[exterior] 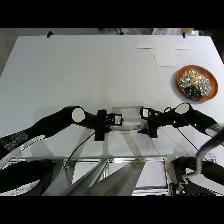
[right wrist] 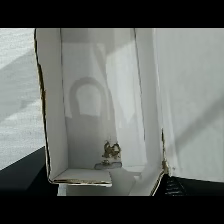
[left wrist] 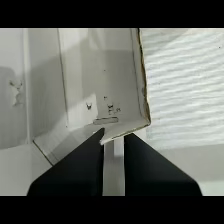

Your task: Fold the box and place the chain.

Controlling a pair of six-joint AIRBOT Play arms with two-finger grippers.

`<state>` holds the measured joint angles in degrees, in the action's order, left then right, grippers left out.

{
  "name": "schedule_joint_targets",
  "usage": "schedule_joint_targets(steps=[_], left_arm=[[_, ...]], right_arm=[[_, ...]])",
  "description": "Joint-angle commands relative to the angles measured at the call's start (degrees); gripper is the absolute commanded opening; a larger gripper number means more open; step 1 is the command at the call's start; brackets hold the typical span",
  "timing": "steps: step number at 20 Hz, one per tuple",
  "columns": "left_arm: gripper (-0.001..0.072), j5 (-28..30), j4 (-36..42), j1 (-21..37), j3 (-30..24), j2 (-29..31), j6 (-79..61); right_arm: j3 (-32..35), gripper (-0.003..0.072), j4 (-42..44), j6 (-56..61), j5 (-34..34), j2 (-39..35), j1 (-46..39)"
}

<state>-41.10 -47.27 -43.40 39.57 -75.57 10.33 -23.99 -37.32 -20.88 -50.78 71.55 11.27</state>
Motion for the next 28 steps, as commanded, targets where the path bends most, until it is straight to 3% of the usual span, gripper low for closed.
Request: schedule_joint_targets(steps=[1,4,10,12,18,22,28], left_arm=[[0.0140,-4.1,-2.3,1.3,0.0,0.1,5.2],[0.0262,-3.5,-3.0,3.1,0.0,0.4,6.4],[0.0273,-3.5,-2.3,4.9,0.0,0.4,6.5],[0.0272,-4.6,-2.3,4.9,0.0,0.4,6.6],[0.0269,1.2,1.9,4.3,0.0,0.3,1.0],[0.0139,1.1,1.9,3.9,0.0,0.3,-0.3],[0.0137,0.6,4.4,3.0,0.0,0.3,-1.6]], right_arm=[[0.0,0.0439,0.0,0.0,0.0,0.0,0.0],[0.0,0.0439,0.0,0.0,0.0,0.0,0.0],[0.0,0.0439,0.0,0.0,0.0,0.0,0.0],[0.0,0.0439,0.0,0.0,0.0,0.0,0.0],[0.0,0.0439,0.0,0.0,0.0,0.0,0.0],[0.0,0.0439,0.0,0.0,0.0,0.0,0.0],[0.0,0.0439,0.0,0.0,0.0,0.0,0.0]])
